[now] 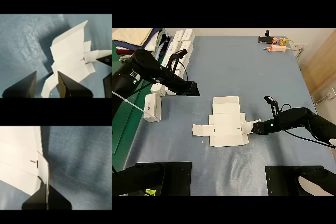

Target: Fold the box.

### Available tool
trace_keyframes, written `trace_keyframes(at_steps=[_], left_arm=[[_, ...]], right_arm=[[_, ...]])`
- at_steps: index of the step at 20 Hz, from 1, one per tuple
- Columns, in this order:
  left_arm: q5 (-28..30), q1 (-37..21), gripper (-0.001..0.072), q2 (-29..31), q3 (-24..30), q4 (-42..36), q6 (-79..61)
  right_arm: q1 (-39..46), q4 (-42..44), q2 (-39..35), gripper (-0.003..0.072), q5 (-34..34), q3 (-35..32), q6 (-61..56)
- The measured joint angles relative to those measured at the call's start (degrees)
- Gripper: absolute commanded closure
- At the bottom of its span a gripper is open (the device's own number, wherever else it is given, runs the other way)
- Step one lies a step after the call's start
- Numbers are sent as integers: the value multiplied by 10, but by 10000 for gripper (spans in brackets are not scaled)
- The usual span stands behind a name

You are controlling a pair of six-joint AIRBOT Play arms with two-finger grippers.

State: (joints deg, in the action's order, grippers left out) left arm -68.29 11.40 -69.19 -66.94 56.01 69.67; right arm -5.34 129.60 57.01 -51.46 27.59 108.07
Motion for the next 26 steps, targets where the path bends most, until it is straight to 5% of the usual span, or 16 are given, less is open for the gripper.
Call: trace_keyframes(at_steps=[26], left_arm=[[-14,-17,274,-114,18,-101,-110]], right_arm=[[-5,-9,-7,684,21,-6,-1]])
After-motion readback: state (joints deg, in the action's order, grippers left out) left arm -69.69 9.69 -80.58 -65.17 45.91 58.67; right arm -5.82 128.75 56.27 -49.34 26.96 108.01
